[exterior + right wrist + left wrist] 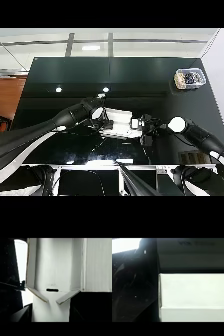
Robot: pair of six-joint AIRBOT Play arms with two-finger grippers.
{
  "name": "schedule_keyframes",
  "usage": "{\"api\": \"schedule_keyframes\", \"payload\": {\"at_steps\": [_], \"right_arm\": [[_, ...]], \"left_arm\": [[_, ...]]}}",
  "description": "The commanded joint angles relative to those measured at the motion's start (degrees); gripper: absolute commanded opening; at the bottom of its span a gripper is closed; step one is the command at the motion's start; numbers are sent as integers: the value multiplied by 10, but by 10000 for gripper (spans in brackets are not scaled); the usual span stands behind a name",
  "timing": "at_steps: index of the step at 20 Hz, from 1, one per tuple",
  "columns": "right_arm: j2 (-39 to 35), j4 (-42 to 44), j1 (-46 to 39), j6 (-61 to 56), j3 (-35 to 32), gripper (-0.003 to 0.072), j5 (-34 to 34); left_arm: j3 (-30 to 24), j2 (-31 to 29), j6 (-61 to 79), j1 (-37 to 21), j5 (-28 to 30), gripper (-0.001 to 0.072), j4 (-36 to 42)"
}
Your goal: Fold the box and place the chain.
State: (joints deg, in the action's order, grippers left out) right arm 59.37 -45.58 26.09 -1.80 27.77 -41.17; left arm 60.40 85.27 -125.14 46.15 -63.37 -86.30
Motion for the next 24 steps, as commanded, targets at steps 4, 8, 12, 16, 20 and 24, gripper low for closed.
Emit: {"api": "schedule_keyframes", "payload": {"at_steps": [4, 8, 12, 16, 20, 24], "right_arm": [[0, 10, 35, 7, 0, 196, 39], [14, 63, 39, 7, 0, 196, 39], [39, 118, 39, 7, 0, 198, 40], [52, 136, 39, 8, 0, 198, 61], [52, 160, 39, 8, 0, 198, 61], [54, 180, 39, 16, 0, 198, 74]], "left_arm": [[1, 2, 0, 0, -10, 33, 0], [1, 2, 0, 0, -10, 33, 0], [1, 2, 0, 0, -9, 34, 0], [1, 2, 0, 0, -10, 34, 0], [1, 2, 0, 0, -10, 34, 0], [1, 2, 0, 0, -10, 34, 3]]}}
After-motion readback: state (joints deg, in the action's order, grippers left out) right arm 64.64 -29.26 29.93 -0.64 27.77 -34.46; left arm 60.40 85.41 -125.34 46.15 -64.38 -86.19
